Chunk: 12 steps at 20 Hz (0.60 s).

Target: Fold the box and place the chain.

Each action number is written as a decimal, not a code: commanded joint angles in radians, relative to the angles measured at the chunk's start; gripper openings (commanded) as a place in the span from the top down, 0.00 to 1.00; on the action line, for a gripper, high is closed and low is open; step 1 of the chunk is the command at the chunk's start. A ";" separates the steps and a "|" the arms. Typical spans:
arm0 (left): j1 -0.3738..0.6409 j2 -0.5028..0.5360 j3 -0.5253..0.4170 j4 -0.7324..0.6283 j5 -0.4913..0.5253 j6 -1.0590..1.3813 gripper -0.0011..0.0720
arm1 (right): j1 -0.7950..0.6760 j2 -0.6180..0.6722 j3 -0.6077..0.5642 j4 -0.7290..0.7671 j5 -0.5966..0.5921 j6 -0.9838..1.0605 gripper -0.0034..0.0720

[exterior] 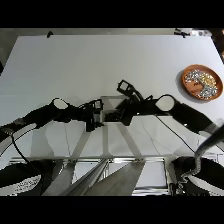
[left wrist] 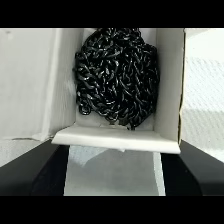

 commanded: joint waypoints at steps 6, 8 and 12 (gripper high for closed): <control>0.000 0.000 0.000 0.000 0.000 0.000 0.64 | -0.337 0.094 0.005 -0.514 0.080 0.601 0.48; 0.000 0.000 0.000 0.000 0.000 0.000 0.64 | -0.343 0.046 0.006 -0.520 0.063 0.616 0.48; 0.000 0.000 0.000 0.000 0.000 0.000 0.64 | -0.343 -0.076 0.008 -0.536 0.043 0.657 0.48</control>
